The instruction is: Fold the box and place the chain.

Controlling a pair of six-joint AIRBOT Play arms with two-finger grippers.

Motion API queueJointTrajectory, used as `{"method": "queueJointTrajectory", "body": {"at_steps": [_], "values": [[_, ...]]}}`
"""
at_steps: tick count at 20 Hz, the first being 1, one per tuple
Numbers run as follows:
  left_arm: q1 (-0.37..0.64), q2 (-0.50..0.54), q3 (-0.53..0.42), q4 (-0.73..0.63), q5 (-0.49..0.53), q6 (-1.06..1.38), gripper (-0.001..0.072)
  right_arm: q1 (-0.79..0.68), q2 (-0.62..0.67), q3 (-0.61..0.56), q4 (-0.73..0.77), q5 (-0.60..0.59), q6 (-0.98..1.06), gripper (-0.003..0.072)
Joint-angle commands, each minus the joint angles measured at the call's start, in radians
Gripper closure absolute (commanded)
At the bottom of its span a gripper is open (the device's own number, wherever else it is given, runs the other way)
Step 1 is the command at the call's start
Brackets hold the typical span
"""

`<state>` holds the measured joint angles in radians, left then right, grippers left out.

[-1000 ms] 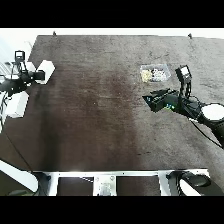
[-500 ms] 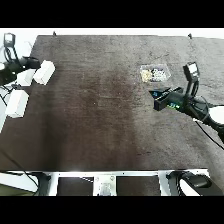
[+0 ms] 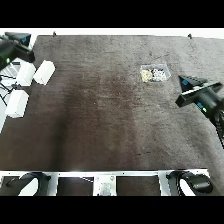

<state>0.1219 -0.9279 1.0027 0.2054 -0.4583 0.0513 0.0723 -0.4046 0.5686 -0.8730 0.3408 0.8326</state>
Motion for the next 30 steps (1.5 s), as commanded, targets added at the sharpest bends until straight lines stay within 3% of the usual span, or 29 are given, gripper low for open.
{"method": "queueJointTrajectory", "body": {"at_steps": [1, 5, 9, 16, 25, 26, 27, 28, 30], "values": [[-0.093, 0.271, -0.268, -0.131, 0.111, 0.176, 0.0698, -0.005, 0.181, -0.121, -0.082, -0.112, 0.025, 0.0686], [-0.22, 0.498, -0.568, -0.132, 0.301, 0.158, 0.0698, -0.112, 0.349, -0.325, -0.081, -0.131, 0.146, 0.0685], [-0.238, 0.573, -0.75, -0.138, 0.328, 0.147, 0.0694, -0.171, 0.389, -0.457, -0.078, -0.023, 0.196, 0.0684], [-0.238, 0.573, -0.777, -0.138, 0.143, 0.077, 0.0691, -0.148, 0.389, -0.446, -0.051, -0.044, 0.196, 0.0683], [-0.238, 0.572, -0.777, -0.138, 0.135, 0.077, 0.069, -0.116, 0.389, -0.448, 0.059, -0.082, 0.194, 0.0682], [-0.238, 0.573, -0.777, -0.138, 0.135, 0.078, 0.0691, -0.108, 0.389, -0.457, 0.182, -0.12, 0.102, 0.0682], [-0.238, 0.572, -0.777, -0.138, 0.131, 0.077, 0.0691, -0.105, 0.389, -0.468, 0.402, -0.143, -0.109, 0.0682], [-0.238, 0.572, -0.777, -0.138, 0.132, 0.077, 0.069, -0.106, 0.389, -0.475, 0.631, -0.143, -0.429, 0.0682], [-0.238, 0.572, -0.777, -0.138, 0.135, 0.078, 0.0691, -0.106, 0.389, -0.494, 0.914, -0.159, -0.961, 0.0681]]}}
